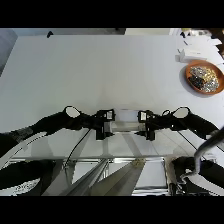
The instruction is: Fold the box and place the chain.
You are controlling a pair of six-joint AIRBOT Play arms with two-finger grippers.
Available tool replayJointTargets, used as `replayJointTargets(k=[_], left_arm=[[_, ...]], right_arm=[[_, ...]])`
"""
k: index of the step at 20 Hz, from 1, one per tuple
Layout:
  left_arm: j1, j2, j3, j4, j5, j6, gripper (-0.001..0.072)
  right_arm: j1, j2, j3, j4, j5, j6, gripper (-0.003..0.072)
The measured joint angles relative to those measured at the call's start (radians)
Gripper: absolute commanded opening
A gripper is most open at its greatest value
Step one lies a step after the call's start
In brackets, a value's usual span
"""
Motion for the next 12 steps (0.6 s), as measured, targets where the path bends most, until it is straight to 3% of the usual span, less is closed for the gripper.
replayJointTargets(k=[2, 3, 5, 7, 8, 12], left_arm=[[-0.004, -0.006, 0.0, -0.009, 0.003, 0.001, 0.0689], [-0.005, -0.008, 0.0, -0.011, 0.004, 0.003, 0.0635], [-0.008, -0.01, 0.0, -0.016, 0.003, 0.005, 0.0431], [-0.015, -0.011, 0.0, -0.018, 0.004, 0.005, 0.0143], [-0.02, -0.011, 0.0, -0.018, 0.007, 0.005, 0.0111], [-0.034, -0.012, 0.0, -0.018, 0.016, 0.004, 0.0111]], right_arm=[[0.0, 0.0, 0.0, 0.0, 0.0, 0.0, 0.0403], [0.0, 0.0, 0.0, 0.0, 0.0, 0.0, 0.0403], [0.0, 0.0, 0.0, 0.0, 0.001, 0.0, 0.0403], [0.0, 0.0, 0.0, -0.001, 0.001, 0.0, 0.0403], [0.0, 0.0, 0.0, -0.001, 0.001, 0.0, 0.0403], [0.0, 0.0, 0.0, -0.002, 0.001, -0.003, 0.0403]])
